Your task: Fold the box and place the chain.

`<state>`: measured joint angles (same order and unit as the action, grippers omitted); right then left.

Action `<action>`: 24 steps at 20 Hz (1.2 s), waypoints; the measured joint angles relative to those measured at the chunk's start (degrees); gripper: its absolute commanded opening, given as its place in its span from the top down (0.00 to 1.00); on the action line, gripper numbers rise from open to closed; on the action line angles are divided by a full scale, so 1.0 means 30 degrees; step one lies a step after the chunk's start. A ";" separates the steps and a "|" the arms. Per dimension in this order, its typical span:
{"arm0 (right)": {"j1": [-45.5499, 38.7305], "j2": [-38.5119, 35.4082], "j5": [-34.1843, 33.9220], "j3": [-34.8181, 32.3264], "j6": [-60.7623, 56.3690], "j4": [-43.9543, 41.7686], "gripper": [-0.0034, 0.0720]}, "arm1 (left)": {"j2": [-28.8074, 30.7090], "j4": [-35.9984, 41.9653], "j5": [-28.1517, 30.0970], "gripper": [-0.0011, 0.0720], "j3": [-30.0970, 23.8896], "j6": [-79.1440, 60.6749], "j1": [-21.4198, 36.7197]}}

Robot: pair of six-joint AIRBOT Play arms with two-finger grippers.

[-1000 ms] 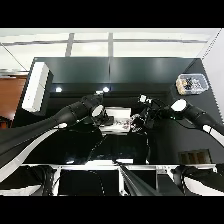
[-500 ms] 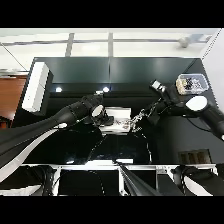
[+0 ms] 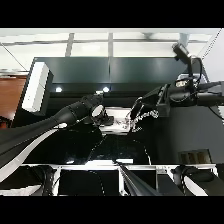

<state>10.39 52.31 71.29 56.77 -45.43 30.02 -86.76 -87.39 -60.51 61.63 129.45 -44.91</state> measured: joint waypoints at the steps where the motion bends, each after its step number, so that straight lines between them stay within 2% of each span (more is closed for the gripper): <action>1: 0.0299 0.0087 0.0066 0.0058 -0.0189 -0.0503 0.93 | 0.0000 0.0000 0.0000 0.94 0.0000 0.0000 0.0000; 5: 0.1974 0.1428 -0.0495 -0.0095 -0.0532 -0.1246 0.93 | 0.0007 0.0000 0.0000 0.94 0.0000 -0.0007 0.0000; 12: 0.3060 0.4903 -0.1100 -0.0248 -0.0758 0.0233 0.92 | 0.0000 0.0000 -0.0015 0.94 0.0000 0.0000 0.0000; 13: 0.3089 0.5166 -0.1144 -0.0248 -0.0816 0.0444 0.85 | 0.0000 0.0000 -0.0015 0.94 0.0000 -0.0007 0.0000; 14: 0.3111 0.5355 -0.1144 -0.0248 -0.0874 0.0634 0.54 | 0.0000 0.0000 -0.0015 0.94 0.0000 -0.0007 0.0000; 15: 0.3118 0.5493 -0.1100 -0.0248 -0.0882 0.0809 0.46 | 0.0000 0.0000 -0.0022 0.94 0.0000 -0.0007 0.0000; 18: 0.2346 0.5472 0.0000 -0.0146 -0.1042 0.1668 0.46 | 0.0000 0.0000 -0.0022 0.94 0.0000 -0.0007 0.0000; 22: -0.0678 0.4153 0.2106 -0.0459 -0.1530 0.3854 0.46 | 0.0000 0.0000 -0.0022 0.94 0.0000 0.0000 0.0000; 23: -0.1574 0.3650 0.2288 -0.0947 -0.1508 0.4350 0.28 | 0.0000 0.0007 -0.0029 0.94 0.0000 -0.0007 0.0000; 24: -0.2317 0.3242 0.2171 -0.1617 -0.1392 0.4728 0.01 | 0.0000 0.0000 -0.0029 0.94 0.0000 0.0000 0.0000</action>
